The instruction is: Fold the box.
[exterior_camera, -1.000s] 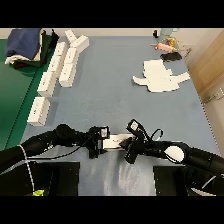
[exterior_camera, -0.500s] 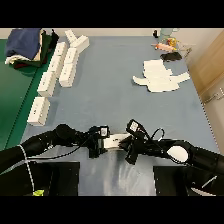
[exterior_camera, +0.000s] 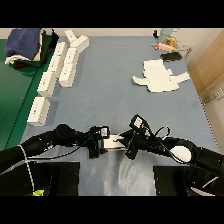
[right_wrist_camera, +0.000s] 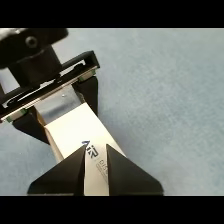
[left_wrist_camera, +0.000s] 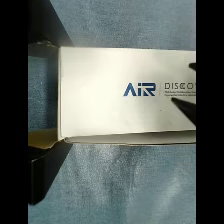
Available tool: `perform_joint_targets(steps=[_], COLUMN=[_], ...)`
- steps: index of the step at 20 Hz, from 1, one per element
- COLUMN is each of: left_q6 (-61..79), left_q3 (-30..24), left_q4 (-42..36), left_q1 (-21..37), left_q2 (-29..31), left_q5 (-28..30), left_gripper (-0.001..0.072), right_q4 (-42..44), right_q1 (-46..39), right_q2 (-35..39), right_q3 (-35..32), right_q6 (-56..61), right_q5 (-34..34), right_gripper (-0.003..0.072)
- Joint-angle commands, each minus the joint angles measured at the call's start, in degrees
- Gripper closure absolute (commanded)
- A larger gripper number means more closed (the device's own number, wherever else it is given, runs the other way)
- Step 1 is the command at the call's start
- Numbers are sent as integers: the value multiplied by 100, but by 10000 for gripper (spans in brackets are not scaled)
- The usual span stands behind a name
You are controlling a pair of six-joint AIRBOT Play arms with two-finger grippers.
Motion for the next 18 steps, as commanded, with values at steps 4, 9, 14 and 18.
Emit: perform_joint_targets(steps=[4,9,14,18], left_q6=[2,4,2,4], left_q3=[4,4,4,4], left_q4=[2,2,2,4], left_q1=[4,4,4,4], left_q2=[0,0,0,0], left_q5=[-4,-4,-4,2], left_gripper=[187,187,187,187], right_q4=[-35,-46,-942,-2848], right_q1=[-704,-1838,-2632,-2745], right_q2=[11,4,-636,-1692], right_q3=[4,44,883,2142], right_q6=[378,586,1582,3926], right_q5=[-103,63,1268,2708], right_gripper=[630,684,684,684])
